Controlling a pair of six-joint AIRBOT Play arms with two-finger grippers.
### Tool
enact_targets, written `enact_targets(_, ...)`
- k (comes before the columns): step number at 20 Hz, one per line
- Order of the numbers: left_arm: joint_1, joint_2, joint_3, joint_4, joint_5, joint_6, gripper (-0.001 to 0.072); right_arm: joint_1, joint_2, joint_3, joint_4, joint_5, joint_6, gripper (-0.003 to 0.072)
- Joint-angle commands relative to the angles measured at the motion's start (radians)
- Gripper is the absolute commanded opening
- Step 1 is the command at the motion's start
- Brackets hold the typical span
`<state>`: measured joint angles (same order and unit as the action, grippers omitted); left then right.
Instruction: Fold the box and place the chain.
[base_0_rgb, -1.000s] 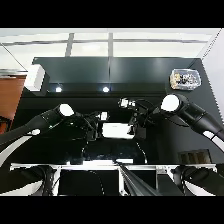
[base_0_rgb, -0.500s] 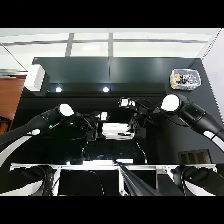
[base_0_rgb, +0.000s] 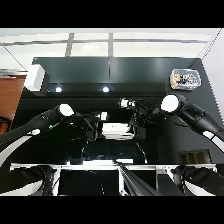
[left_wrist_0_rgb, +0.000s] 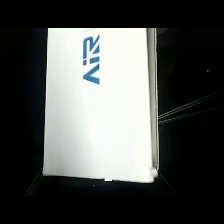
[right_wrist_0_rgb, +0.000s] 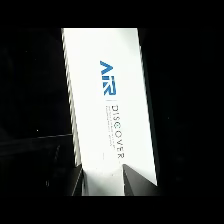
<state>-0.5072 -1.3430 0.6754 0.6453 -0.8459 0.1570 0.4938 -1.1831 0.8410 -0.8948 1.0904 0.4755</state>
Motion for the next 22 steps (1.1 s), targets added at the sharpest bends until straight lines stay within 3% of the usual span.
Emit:
enact_targets(1,0.0,0.0,0.0,0.0,0.0,0.0,0.0355,0.0,0.0,0.0,0.0,0.005,-0.001,0.0294)
enact_targets(3,0.0,0.0,0.0,0.0,0.0,0.0,0.0355,0.0,0.0,0.0,0.0,0.008,-0.001,0.0296)
enact_targets(4,0.0,0.0,0.0,0.0,0.0,0.0,0.0355,0.0,0.0,0.0,0.0,0.008,0.0,0.0373)
enact_targets(5,0.0,0.0,0.0,0.0,0.0,0.0,0.0355,0.0,0.0,0.0,0.0,0.008,0.002,0.0394)
enact_targets(15,0.0,0.0,0.0,0.0,0.0,0.0,0.0355,0.0,0.0,0.0,0.0,0.008,0.011,0.0383)
enact_targets(17,0.0,0.0,0.0,0.0,0.0,0.0,0.0355,0.0,0.0,0.0,0.0,0.008,0.011,0.0305)
enact_targets(22,0.0,0.0,0.0,0.0,0.0,0.0,0.0355,0.0,0.0,0.0,0.0,0.005,0.011,0.0304)
